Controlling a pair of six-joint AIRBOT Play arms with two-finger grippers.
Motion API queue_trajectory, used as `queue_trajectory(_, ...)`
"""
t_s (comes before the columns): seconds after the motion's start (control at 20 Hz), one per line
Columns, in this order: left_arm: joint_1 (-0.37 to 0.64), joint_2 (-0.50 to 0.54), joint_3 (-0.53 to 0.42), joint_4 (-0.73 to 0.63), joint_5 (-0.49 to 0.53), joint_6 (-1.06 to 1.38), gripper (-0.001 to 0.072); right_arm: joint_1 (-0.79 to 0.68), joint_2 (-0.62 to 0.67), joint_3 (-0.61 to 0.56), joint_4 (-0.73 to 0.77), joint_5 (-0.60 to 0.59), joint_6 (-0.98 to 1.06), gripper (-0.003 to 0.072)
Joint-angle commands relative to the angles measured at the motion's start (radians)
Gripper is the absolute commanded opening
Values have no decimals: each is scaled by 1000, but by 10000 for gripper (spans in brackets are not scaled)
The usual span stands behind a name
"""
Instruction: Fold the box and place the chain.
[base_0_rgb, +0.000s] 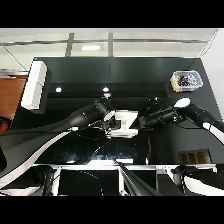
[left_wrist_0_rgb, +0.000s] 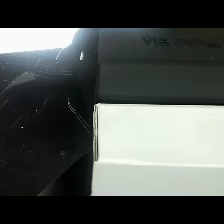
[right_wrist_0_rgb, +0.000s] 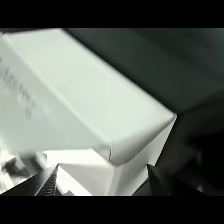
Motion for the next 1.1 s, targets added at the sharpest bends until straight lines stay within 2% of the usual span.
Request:
queue_trajectory(0.0,1,0,1,0,-1,0,26,95,33,61,-181,-106,260,538)
queue_trajectory(0.05,1,0,1,0,0,0,26,123,38,89,-246,-106,334,490)
queue_trajectory(0.4,1,0,1,0,0,0,26,410,38,206,-747,-173,857,488)
queue_trajectory(0.55,2,0,1,0,-1,0,26,499,37,218,-897,-164,1081,484)
queue_trajectory(0.6,2,0,1,0,-1,0,26,517,33,218,-923,-156,1129,308)
queue_trajectory(0.65,2,0,1,1,-2,0,26,526,25,218,-922,-153,1140,244)
queue_trajectory(1.05,2,0,1,0,-2,0,26,530,-13,219,-904,-146,1224,243)
